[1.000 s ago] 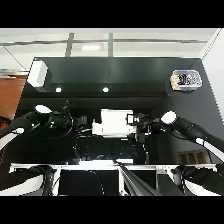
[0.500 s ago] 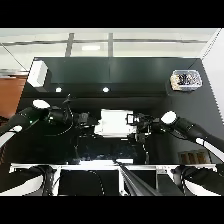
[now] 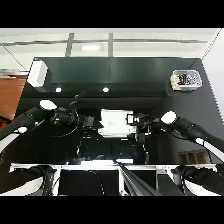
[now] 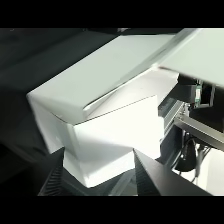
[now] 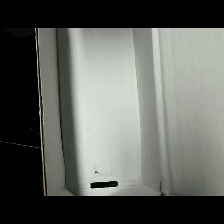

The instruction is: Fold the box and place the chain.

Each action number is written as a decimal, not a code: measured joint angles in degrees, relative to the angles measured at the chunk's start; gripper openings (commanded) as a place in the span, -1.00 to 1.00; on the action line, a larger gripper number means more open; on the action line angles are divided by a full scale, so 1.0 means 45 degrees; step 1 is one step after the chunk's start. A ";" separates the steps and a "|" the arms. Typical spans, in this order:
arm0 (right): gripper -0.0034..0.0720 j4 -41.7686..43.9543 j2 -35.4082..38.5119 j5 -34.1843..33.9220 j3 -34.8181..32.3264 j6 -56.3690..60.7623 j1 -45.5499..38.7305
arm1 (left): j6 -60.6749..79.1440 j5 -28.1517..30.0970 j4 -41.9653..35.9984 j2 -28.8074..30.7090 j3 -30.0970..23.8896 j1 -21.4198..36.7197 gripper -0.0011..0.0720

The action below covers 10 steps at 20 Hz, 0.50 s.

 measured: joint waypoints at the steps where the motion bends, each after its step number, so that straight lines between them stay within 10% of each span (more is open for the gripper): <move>1: -0.87 0.0000 0.0000 0.0000 0.0000 0.0000 0.0000 | -0.0175 0.0223 0.0078 0.0000 0.0107 -0.0238 0.39; 10: -0.87 0.0005 0.0000 0.0000 0.0000 0.0000 0.0000 | -0.5367 0.2069 0.4337 -0.0005 0.1953 -0.2584 0.62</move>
